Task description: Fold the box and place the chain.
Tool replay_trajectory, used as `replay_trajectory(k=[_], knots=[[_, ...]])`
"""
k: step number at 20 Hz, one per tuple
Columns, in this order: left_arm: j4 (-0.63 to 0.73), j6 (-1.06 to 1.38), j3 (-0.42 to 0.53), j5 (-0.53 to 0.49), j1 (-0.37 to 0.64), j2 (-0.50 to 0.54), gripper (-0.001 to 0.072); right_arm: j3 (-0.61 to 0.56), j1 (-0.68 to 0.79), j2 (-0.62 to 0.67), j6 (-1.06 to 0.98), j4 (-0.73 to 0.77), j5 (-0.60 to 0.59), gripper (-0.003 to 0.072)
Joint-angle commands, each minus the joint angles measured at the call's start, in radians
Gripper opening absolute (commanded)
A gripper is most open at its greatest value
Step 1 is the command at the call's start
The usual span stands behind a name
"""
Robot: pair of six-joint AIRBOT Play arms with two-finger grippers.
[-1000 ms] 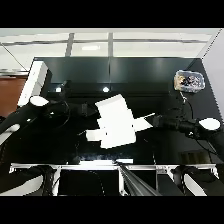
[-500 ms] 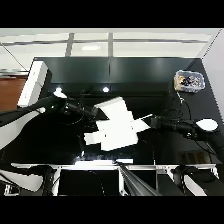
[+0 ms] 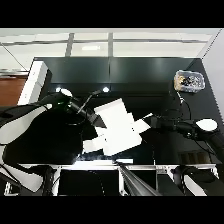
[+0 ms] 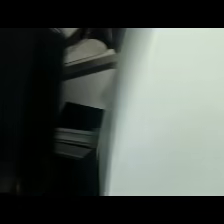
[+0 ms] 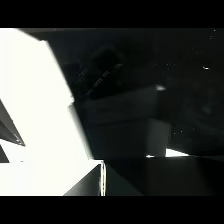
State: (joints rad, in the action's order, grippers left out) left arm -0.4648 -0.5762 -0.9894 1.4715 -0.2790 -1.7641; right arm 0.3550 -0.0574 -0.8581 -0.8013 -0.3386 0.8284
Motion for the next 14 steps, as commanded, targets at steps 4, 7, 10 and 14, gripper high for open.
replay_trajectory(k=[4,7,10,14], knots=[[-0.046,0.018,-0.016,0.003,-0.004,0.055,0.0026,0.07,0.01,0.0,0.032,-0.171,0.069,0.0702],[-0.149,-0.01,-0.01,-0.061,-0.018,0.168,0.0025,0.237,0.009,0.0,0.069,-0.453,0.159,0.0701],[-0.182,0.119,0.037,-0.31,-0.097,0.308,0.0025,0.29,-0.008,-0.001,0.341,-0.485,0.178,0.0701],[-0.344,0.347,0.061,-0.524,-0.226,0.356,0.0027,0.29,-0.11,-0.048,0.508,-0.501,0.147,0.0701]])
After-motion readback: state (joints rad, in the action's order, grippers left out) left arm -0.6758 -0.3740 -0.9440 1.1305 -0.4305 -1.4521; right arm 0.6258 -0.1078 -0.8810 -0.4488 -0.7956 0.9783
